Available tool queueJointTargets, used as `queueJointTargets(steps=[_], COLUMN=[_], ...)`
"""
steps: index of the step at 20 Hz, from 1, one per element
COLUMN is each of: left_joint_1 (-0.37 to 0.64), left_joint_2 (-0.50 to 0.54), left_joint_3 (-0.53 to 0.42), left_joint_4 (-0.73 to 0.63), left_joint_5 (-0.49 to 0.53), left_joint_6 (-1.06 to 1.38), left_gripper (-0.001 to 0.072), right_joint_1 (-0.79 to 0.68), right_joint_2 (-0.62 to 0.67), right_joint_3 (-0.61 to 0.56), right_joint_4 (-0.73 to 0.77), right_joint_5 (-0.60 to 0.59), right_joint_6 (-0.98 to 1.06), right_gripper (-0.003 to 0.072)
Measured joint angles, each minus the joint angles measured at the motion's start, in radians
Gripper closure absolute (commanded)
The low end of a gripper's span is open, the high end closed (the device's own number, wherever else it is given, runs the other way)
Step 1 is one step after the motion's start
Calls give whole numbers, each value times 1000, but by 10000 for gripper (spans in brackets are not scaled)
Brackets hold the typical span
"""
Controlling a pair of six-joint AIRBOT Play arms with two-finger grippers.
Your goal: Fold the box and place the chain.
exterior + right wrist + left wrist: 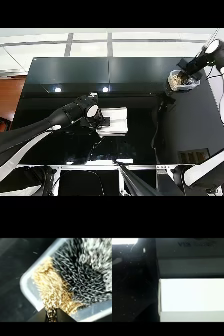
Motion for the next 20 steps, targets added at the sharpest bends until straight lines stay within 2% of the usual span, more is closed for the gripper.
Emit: queueJointTargets(steps=[7, 11, 16, 20], left_joint_1=[0, 0, 0, 0], left_joint_2=[0, 0, 0, 0], left_joint_3=[0, 0, 0, 0], left_joint_4=[-1, -2, -1, -1], left_joint_5=[0, 0, 1, 2], left_joint_6=[2, 2, 2, 2], left_gripper=[680, 680, 680, 680], right_joint_1=[8, 15, 18, 36], right_joint_2=[324, 494, 674, 771], right_joint_3=[2, 2, 2, -4], right_joint_4=[13, 84, 273, 477], right_joint_5=[-34, -65, -81, 27], right_joint_6=[-210, -295, -412, -495], right_gripper=[673, 673, 672, 672])
